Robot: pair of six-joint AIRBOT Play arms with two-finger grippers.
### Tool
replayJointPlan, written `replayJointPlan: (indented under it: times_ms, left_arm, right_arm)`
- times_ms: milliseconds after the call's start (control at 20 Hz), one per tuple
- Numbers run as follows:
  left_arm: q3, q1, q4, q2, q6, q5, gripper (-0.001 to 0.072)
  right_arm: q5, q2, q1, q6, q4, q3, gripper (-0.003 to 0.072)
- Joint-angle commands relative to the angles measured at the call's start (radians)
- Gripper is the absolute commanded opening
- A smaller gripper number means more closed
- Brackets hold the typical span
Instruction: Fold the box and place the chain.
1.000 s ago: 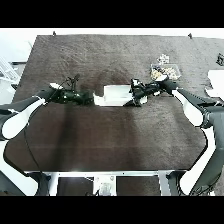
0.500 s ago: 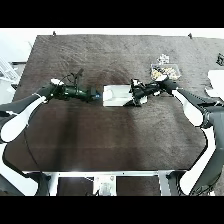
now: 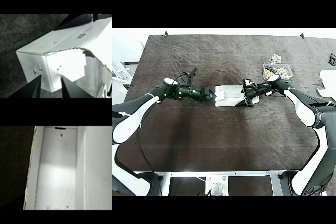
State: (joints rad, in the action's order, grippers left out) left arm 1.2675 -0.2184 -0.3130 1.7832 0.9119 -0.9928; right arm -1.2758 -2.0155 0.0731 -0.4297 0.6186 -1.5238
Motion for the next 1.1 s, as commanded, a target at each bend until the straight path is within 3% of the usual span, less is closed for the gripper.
replayJointPlan:
  times_ms: [0, 450, 1050]
  left_arm:
    - [0.002, -0.007, -0.010, -0.001, 0.046, 0.026, 0.0300]
    - [0.138, -0.066, -0.336, -0.001, 0.423, 0.035, 0.0300]
    - [0.164, -0.124, -0.459, -0.001, 0.601, 0.085, 0.0300]
  right_arm:
    - [0.000, 0.000, 0.000, 0.000, 0.000, 0.000, 0.0580]
    - [0.000, 0.000, 0.000, 0.000, 0.000, 0.000, 0.0580]
    - [0.000, 0.000, 0.000, 0.000, 0.000, 0.000, 0.0580]
